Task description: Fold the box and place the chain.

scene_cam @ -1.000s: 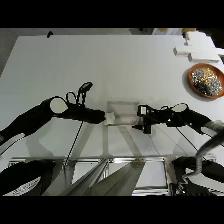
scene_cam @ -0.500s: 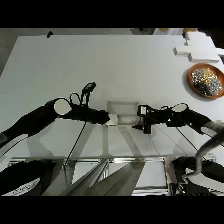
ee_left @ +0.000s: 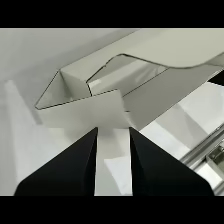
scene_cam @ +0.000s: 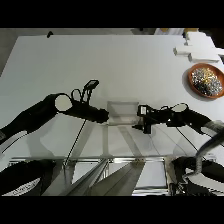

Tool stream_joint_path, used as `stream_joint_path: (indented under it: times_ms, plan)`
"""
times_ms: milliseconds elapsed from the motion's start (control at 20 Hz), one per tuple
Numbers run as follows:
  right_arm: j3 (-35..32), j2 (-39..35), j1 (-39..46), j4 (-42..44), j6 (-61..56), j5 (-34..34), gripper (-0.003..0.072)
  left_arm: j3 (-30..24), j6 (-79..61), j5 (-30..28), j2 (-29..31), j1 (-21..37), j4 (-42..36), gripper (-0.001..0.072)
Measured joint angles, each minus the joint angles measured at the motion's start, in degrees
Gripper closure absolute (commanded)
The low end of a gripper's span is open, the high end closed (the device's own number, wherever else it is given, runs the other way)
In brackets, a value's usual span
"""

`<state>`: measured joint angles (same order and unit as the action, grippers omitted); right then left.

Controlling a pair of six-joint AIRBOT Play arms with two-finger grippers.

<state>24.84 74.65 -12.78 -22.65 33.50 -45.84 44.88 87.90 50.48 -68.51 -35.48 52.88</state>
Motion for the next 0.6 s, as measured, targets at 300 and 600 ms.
stream_joint_path:
  times_ms: [300, 600]
  plan:
    - [0.00, 0.00, 0.00, 0.00, 0.00, 0.00, 0.0354, 0.98, 4.87, 6.93, 2.69, 4.72, 7.26, 0.0517]
    - [0.00, 0.00, 0.00, 0.00, 0.00, 0.00, 0.0354, -2.54, 7.17, 7.78, 1.79, 10.19, 8.33, 0.0592]
